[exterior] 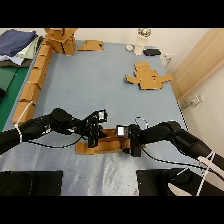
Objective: Fold the box.
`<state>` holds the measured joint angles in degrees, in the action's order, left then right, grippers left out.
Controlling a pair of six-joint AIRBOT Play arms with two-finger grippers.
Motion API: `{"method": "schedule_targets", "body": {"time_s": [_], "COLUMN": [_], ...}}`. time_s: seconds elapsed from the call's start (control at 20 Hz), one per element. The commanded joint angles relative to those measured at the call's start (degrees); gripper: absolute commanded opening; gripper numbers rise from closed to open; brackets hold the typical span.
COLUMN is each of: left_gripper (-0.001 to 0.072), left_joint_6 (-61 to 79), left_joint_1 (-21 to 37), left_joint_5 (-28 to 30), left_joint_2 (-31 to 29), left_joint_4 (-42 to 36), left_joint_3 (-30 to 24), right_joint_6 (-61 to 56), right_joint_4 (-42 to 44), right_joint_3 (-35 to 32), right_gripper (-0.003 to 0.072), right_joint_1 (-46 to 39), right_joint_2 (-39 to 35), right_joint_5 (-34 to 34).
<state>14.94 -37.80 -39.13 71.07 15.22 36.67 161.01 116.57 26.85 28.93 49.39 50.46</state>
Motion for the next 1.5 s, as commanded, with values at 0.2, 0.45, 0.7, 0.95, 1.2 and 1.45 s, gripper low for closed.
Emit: {"method": "schedule_targets", "body": {"time_s": [0.2, 0.45, 0.7, 0.95, 1.2, 1.45], "left_gripper": [0.0013, 0.0013, 0.0013, 0.0013, 0.0013, 0.0013], "left_joint_6": [0.0, 0.0, 0.0, 0.0, 0.0, 0.0], "left_joint_1": [0.0, 0.0, 0.0, 0.0, 0.0, 0.0], "left_joint_5": [0.0, 0.0, 0.0, 0.0, 0.0, 0.0], "left_joint_2": [0.0, 0.0, 0.0, 0.0, 0.0, 0.0], "left_joint_4": [0.0, 0.0, 0.0, 0.0, 0.0, 0.0], "left_joint_3": [0.0, 0.0, 0.0, 0.0, 0.0, 0.0], "right_joint_6": [0.0, 0.0, 0.0, 0.0, 0.0, 0.0], "right_joint_4": [4.0, 4.0, 5.0, 5.4, 6.0, 6.2], "right_joint_3": [0.0, 0.0, 0.0, 0.0, 0.0, 0.0], "right_gripper": [0.0704, 0.0704, 0.0705, 0.0704, 0.0702, 0.0702], "right_joint_1": [0.0, 0.0, 0.0, 0.1, 0.1, 0.1], "right_joint_2": [0.0, 3.9, 6.6, 6.6, 6.6, 6.6], "right_joint_5": [-1.4, -1.4, -1.5, -1.2, 0.8, 0.9]}}
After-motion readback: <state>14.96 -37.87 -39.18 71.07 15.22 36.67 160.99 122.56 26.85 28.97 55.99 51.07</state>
